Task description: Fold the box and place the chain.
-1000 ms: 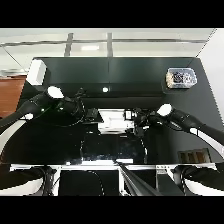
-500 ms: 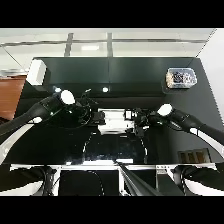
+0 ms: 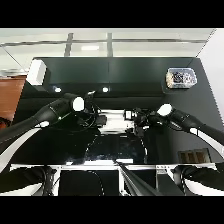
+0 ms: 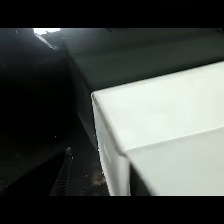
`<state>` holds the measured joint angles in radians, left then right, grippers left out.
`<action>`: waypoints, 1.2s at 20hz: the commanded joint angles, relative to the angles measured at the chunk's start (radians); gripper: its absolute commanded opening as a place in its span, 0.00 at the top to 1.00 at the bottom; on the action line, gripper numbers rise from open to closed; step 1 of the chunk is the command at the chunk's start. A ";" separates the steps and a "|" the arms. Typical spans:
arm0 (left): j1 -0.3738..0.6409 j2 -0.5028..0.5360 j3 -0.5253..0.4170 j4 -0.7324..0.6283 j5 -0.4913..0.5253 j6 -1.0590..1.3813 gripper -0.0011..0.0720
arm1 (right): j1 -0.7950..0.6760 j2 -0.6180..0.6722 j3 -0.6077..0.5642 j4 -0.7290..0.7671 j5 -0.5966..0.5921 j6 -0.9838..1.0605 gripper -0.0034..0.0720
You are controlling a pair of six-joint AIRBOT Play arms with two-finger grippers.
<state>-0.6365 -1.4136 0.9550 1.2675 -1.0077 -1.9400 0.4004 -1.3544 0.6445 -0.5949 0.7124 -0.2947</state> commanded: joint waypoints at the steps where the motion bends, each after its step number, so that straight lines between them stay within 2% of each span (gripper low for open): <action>1: -0.062 -0.025 0.072 0.138 -0.066 -0.160 0.43 | 0.001 0.000 0.000 0.000 0.001 0.000 0.57; 5: -0.108 -0.127 0.190 0.198 -0.214 -0.191 0.43 | 0.001 0.000 0.000 0.000 0.001 0.000 0.57; 9: -0.113 -0.153 0.202 0.188 -0.194 -0.261 0.43 | 0.001 0.000 0.000 0.000 0.001 0.000 0.57; 20: -0.109 -0.151 0.202 0.186 -0.177 -0.254 0.44 | 0.001 0.000 0.000 0.000 0.001 0.000 0.57; 22: -0.109 -0.151 0.202 0.187 -0.167 -0.255 0.71 | 0.001 0.000 0.000 0.000 0.001 0.000 0.57; 23: -0.109 -0.151 0.202 0.187 -0.161 -0.255 0.78 | 0.001 0.000 0.000 0.000 0.001 0.000 0.57; 24: -0.109 -0.151 0.202 0.186 -0.154 -0.255 0.94 | 0.001 0.000 0.000 0.000 0.001 0.000 0.57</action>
<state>-0.7460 -1.5639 1.1564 1.4548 -1.1862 -2.2032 0.4004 -1.3544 0.6445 -0.5945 0.7132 -0.2935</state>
